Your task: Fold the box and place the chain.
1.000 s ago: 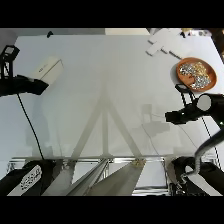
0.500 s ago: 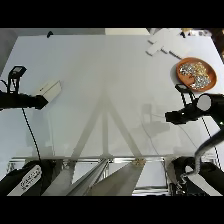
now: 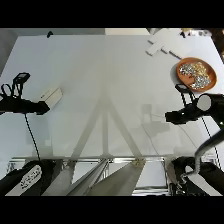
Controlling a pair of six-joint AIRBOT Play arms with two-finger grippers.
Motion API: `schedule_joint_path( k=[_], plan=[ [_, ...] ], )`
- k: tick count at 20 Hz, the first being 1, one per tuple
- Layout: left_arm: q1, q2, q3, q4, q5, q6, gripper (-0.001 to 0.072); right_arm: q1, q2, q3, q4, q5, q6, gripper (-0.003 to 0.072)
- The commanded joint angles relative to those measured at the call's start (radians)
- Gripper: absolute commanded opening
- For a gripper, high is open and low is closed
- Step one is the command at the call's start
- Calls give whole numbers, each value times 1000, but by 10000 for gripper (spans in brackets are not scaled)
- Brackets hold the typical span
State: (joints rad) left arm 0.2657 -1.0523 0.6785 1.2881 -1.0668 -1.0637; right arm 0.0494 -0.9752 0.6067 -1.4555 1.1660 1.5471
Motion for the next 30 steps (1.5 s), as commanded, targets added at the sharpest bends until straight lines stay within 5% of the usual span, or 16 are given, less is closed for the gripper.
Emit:
schedule_joint_path(
  k=[1,5,11,19,30],
  plan=[
    [1,-22,-5,12,-58,-3,90,-1,0,0,0,0,0,17],
    [2,-23,-5,25,-68,-3,683,-1,0,0,0,0,0,17],
    [1,16,1,75,-27,-3,698,-1,0,0,0,0,0,17],
    [0,265,7,-9,127,-3,695,-1,0,1,0,0,0,17],
    [0,196,6,-16,133,-3,695,-1,0,0,0,0,0,17]
  ],
)
